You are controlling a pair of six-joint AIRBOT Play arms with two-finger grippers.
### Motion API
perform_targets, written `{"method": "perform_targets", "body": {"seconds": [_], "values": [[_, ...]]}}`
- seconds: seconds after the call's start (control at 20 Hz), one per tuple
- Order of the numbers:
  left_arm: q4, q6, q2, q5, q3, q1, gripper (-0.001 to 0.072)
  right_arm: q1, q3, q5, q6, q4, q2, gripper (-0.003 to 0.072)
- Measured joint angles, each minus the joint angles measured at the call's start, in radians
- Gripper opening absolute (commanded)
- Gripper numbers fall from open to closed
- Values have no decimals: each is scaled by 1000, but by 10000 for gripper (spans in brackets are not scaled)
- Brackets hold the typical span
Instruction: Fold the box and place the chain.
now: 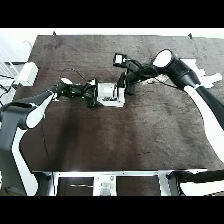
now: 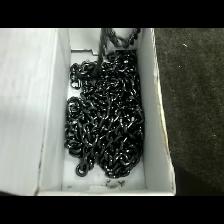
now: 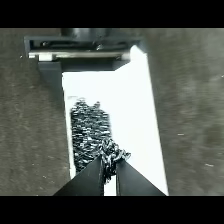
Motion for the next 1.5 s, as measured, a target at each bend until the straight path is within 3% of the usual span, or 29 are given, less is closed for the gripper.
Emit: {"method": "perform_targets", "body": {"seconds": [0.1,0.15,0.25,0.6,0.65,0.7,0.75,0.8,0.9,1.3,1.4,1.5], "values": [[0,0,0,0,0,0,543,8,-10,0,0,15,-37,14],[0,0,0,0,0,0,542,10,-14,0,0,20,-53,112],[0,0,0,0,0,0,543,12,-19,0,3,22,-79,474],[0,0,0,0,0,0,543,-26,-24,-3,13,68,9,476],[0,0,0,0,0,0,542,-42,-23,-20,14,89,33,461],[0,0,0,0,0,0,542,-59,-23,-33,15,112,50,343],[0,0,0,0,0,0,543,-75,-24,-43,18,135,61,336],[0,0,0,0,0,0,542,-91,-26,-44,23,163,71,342],[0,0,0,0,0,0,542,-109,-47,-19,44,193,77,437],[0,0,0,0,0,0,542,-109,-319,61,159,367,81,440],[0,0,0,0,0,0,542,-96,-393,40,171,421,82,522],[0,0,0,0,0,0,542,-77,-450,-23,183,463,82,522]]}}
